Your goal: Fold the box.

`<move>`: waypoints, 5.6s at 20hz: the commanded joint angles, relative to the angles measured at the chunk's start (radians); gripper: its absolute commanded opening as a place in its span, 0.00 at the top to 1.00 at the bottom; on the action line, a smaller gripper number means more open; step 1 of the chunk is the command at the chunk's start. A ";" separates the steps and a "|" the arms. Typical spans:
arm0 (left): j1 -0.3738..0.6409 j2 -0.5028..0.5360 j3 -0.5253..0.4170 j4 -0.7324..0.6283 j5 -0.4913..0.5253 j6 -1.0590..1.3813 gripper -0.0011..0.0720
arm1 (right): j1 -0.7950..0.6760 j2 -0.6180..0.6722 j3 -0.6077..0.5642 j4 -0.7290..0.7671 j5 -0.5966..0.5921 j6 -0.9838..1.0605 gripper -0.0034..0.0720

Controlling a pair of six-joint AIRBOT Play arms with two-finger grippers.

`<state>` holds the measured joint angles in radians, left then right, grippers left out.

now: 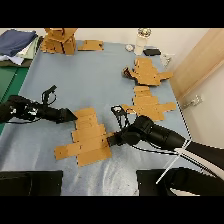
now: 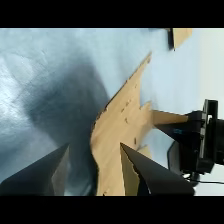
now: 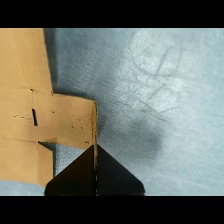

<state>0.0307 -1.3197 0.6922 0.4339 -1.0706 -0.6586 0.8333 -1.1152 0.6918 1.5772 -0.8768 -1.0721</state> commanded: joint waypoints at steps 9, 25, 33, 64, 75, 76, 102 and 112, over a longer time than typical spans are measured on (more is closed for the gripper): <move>-0.145 -0.086 0.028 0.015 -0.030 -0.004 0.36 | 0.002 0.001 0.000 -0.002 0.009 -0.002 0.96; -0.196 -0.095 0.049 -0.113 -0.101 0.201 0.97 | -0.044 0.001 0.023 -0.191 -0.074 0.019 0.42; -0.502 0.047 0.154 -0.182 0.284 0.433 0.97 | -0.356 0.033 0.330 -0.438 -0.413 0.051 0.75; -0.584 -0.012 0.032 -0.525 0.309 1.201 0.97 | -0.198 0.130 0.111 -0.368 -0.199 0.377 0.95; -0.497 0.002 0.021 -0.455 0.204 1.198 0.97 | -0.198 0.129 0.111 -0.456 -0.227 0.395 0.95; -0.497 0.002 0.013 -0.457 0.203 1.198 0.97 | -0.198 0.129 0.111 -0.456 -0.222 0.396 0.95; -0.503 0.018 0.005 -0.433 0.073 1.113 0.96 | -0.198 0.077 0.111 -0.452 -0.146 0.402 0.95; -0.505 -0.046 0.005 -0.341 0.163 1.086 0.96 | -0.198 0.077 0.111 -0.442 -0.122 0.402 0.95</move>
<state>-0.4747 -1.3586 0.6956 0.0360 -0.9398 0.4484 0.6350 -1.0382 0.8028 1.1339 -1.0023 -0.6701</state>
